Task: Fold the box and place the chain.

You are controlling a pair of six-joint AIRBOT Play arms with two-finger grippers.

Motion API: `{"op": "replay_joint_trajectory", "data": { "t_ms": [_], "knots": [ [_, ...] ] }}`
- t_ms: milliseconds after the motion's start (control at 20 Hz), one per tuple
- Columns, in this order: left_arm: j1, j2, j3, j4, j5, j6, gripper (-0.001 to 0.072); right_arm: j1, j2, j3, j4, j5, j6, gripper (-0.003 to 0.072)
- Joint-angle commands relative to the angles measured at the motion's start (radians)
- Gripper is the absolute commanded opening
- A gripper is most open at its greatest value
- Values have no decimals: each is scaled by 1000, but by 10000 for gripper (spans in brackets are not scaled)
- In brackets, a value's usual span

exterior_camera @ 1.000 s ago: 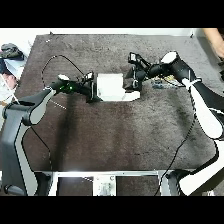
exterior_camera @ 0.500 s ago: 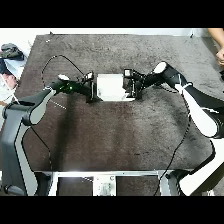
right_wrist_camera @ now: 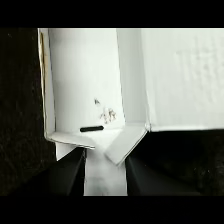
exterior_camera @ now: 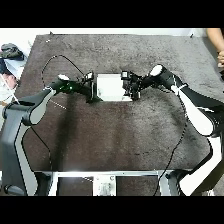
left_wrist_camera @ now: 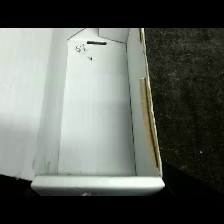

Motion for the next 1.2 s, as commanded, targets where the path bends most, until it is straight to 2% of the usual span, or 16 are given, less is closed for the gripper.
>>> {"op": "replay_joint_trajectory", "data": {
  "t_ms": [0, 550, 600, 700, 750, 800, 850, 900, 1000, 1050, 1100, 1150],
  "knots": [
    [0, 0, 0, 0, 0, 0, 515, 5, -2, 0, 41, -2, -7, 274],
    [0, 0, 0, 0, 0, 0, 515, 45, -35, 0, 77, -18, -69, 278],
    [0, 0, 0, 0, 0, 0, 515, 45, -35, 1, 95, -17, -79, 307],
    [0, 0, 0, 0, 0, 0, 515, 45, -35, 1, 112, -17, -98, 307],
    [0, 0, 0, 0, 0, 0, 515, 45, -35, 1, 113, -17, -98, 342],
    [0, 0, 0, 0, 0, 0, 515, 45, -35, 1, 113, -16, -97, 650],
    [0, 0, 0, 0, 0, 0, 515, 45, -35, 1, 112, -18, -97, 681],
    [0, 0, 0, 0, 0, 0, 515, 44, -35, 1, 112, -18, -97, 652],
    [0, 0, 0, 0, 0, 0, 514, 44, -35, 1, 104, -18, -96, 650],
    [0, 0, 0, 0, 0, 0, 515, 43, -35, 1, 96, -17, -84, 542],
    [0, 0, 0, 0, 0, 0, 514, 41, -33, 2, 86, -18, -65, 368],
    [0, 0, 0, 0, 0, 0, 515, 38, -33, 3, 70, -18, -49, 337]
  ]
}}
